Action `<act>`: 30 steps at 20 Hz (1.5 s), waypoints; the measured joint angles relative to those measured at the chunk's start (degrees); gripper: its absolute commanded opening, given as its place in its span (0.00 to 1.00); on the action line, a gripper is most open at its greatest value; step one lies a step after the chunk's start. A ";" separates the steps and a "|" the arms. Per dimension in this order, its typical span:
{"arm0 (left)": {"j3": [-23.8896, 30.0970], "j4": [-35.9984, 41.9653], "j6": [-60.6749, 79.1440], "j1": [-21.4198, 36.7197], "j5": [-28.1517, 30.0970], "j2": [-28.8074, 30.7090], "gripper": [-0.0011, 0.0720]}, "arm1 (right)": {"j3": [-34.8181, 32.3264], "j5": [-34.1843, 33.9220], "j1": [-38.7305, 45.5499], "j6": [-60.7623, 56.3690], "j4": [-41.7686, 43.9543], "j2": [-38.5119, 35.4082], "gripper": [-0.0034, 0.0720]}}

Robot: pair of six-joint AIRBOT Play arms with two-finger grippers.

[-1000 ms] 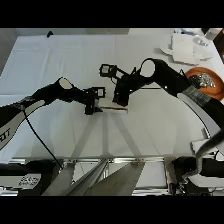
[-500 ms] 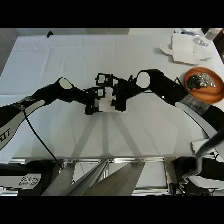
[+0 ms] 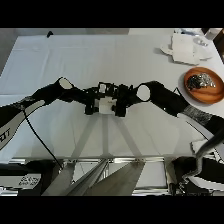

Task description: Fold the box and place the chain.

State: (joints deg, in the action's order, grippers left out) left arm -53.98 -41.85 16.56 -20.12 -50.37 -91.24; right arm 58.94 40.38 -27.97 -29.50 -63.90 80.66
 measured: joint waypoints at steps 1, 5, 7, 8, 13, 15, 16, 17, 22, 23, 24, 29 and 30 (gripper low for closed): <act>0.00 0.00 0.00 -0.02 -0.02 0.00 0.39 | -0.46 -1.16 -0.28 -0.02 -0.44 -0.02 0.68; 0.00 0.02 -0.04 0.00 0.04 0.00 0.39 | -1.36 -4.74 -0.81 -0.20 -1.53 -0.22 0.68; 0.00 0.04 -0.07 0.00 0.17 0.00 0.39 | -1.51 -5.53 -0.90 -0.37 -1.92 -0.26 0.67; 0.00 0.04 -0.07 0.00 0.22 0.00 0.39 | -1.60 -5.88 -0.94 -0.48 -2.21 -0.35 0.66; -0.02 0.04 -0.04 0.00 0.22 0.00 0.39 | -1.66 -7.32 -0.96 -2.99 -5.66 -2.01 0.65; -0.02 0.04 -0.02 0.00 0.17 0.00 0.39 | -1.64 -8.02 -0.94 -3.96 -7.21 -2.54 0.65; -0.02 0.02 0.00 0.00 0.17 0.00 0.39 | -1.66 -8.04 -0.96 -4.20 -7.69 -2.60 0.65; -0.02 0.02 0.00 0.00 0.15 0.00 0.39 | -1.68 -8.04 -0.96 -4.63 -8.07 -2.60 0.65; -0.02 0.02 0.00 0.00 0.09 0.00 0.39 | -1.68 -7.26 -0.96 -5.03 -8.90 -1.86 0.56; -0.02 0.02 0.02 0.00 0.07 0.00 0.39 | -1.68 -6.78 -0.96 -5.05 -9.20 -1.75 0.56; -0.02 0.02 0.00 0.00 0.07 0.00 0.39 | -1.68 -6.38 -0.94 -5.11 -9.22 -1.68 0.56; -0.02 -0.02 0.11 0.00 0.02 0.00 0.39 | -1.68 -3.93 -0.96 -5.14 -8.20 -1.55 0.57; -0.02 -0.04 0.13 0.00 0.00 0.00 0.39 | -1.68 -3.65 -0.96 -5.16 -7.30 -1.55 0.57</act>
